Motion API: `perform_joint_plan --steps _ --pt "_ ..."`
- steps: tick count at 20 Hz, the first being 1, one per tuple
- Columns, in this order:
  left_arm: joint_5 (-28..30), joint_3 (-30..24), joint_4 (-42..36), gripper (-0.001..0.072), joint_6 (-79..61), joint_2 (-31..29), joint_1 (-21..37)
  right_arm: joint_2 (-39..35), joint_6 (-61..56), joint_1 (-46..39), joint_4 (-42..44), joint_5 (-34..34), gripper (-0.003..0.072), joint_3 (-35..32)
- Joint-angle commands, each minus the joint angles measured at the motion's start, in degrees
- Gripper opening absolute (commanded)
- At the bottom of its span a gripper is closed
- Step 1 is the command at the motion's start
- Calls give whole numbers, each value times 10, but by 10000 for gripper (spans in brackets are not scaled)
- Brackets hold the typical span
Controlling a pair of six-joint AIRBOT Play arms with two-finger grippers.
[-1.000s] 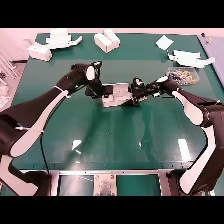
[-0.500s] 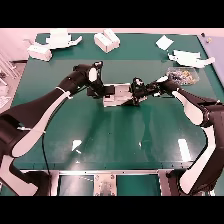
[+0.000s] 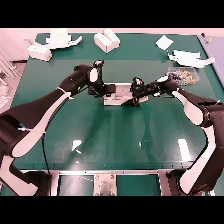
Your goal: Fold the box and place the chain.
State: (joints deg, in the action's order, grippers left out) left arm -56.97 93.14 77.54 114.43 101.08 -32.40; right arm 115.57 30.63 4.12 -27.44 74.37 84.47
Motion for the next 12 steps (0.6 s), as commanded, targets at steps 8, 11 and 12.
perform_joint_plan --steps 8,11,12 --pt "-17 0 -9 358 -9 0 0 0 0 0 -1 1 592 0" --pt "-26 0 -5 358 -9 8 0 0 0 0 -1 1 592 0" --pt "-27 0 -5 358 -9 10 0 0 0 0 -1 1 592 0"
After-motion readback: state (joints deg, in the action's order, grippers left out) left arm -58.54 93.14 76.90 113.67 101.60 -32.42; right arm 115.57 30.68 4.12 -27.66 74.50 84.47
